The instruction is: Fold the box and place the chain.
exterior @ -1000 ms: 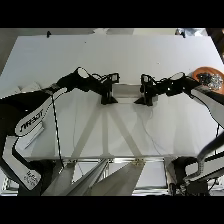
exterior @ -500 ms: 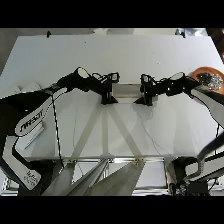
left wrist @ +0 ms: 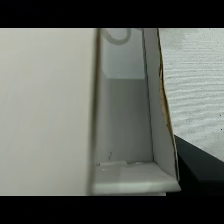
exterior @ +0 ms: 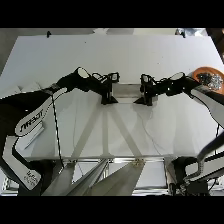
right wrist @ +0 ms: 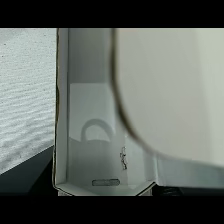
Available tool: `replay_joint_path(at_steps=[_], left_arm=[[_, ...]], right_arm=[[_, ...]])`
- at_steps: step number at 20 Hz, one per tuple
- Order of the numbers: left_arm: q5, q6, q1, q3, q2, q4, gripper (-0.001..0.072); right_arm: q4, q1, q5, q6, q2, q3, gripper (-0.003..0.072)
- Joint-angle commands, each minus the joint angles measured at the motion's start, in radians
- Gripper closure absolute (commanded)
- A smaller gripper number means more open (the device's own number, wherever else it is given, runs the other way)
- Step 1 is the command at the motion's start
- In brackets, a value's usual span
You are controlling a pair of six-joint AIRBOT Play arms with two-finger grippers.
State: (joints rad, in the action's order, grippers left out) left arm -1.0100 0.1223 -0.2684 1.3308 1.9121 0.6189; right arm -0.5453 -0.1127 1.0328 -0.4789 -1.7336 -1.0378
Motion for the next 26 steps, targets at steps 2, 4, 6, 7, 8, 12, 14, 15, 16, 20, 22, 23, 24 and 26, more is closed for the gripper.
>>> replay_joint_path(at_steps=[2, 4, 6, 7, 8, 12, 14, 15, 16, 20, 22, 23, 24, 26], left_arm=[[0.0, 0.0, 0.001, 0.0, 0.0, 0.0, 0.0291], [0.0, 0.0, 0.001, 0.0, 0.0, 0.0, 0.0291], [0.0, 0.0, 0.001, 0.0, -0.001, 0.0, 0.0291], [0.0, 0.0, 0.001, 0.0, 0.0, 0.0, 0.0291], [0.0, 0.0, 0.001, 0.0, -0.001, 0.0, 0.0291], [0.0, 0.0, 0.001, 0.0, -0.001, 0.0, 0.0291], [0.0, 0.0, 0.001, 0.0, -0.001, 0.0, 0.0291], [0.0, 0.0, 0.001, 0.0, -0.001, 0.0, 0.0291], [0.0, 0.0, 0.001, 0.0, -0.001, 0.0, 0.0291], [0.0, 0.0, 0.001, 0.0, -0.001, 0.0, 0.0291], [0.0, 0.0, 0.001, 0.0, -0.001, 0.0, 0.0291], [0.0, 0.0, 0.001, 0.0, -0.001, 0.0, 0.0291], [0.0, 0.0, 0.001, 0.0, -0.001, 0.0, 0.0291], [0.0, 0.0, 0.001, 0.0, 0.0, 0.0, 0.0291]], right_arm=[[0.0, 0.001, 0.004, 0.0, 0.001, -0.001, 0.045], [0.0, 0.001, 0.004, 0.0, 0.001, -0.001, 0.0449], [0.0, 0.001, 0.0, 0.0, 0.001, -0.001, 0.0445], [0.0, 0.001, 0.0, 0.0, 0.001, -0.001, 0.034], [0.0, 0.001, 0.0, 0.0, 0.001, -0.001, 0.0194], [0.0, 0.0, 0.005, 0.0, 0.013, -0.001, 0.0121], [-0.004, 0.0, 0.005, 0.005, 0.034, -0.001, 0.0121], [-0.018, 0.0, 0.005, 0.011, 0.048, -0.001, 0.0121], [-0.043, -0.003, 0.006, 0.012, 0.063, -0.001, 0.0121], [-0.178, -0.057, 0.049, 0.101, 0.132, -0.001, 0.0121], [-0.223, -0.102, 0.087, 0.159, 0.163, -0.001, 0.0125], [-0.232, -0.124, 0.108, 0.188, 0.178, -0.001, 0.0146], [-0.232, -0.144, 0.134, 0.224, 0.194, -0.001, 0.0175], [-0.229, -0.158, 0.201, 0.276, 0.221, -0.001, 0.0376]])
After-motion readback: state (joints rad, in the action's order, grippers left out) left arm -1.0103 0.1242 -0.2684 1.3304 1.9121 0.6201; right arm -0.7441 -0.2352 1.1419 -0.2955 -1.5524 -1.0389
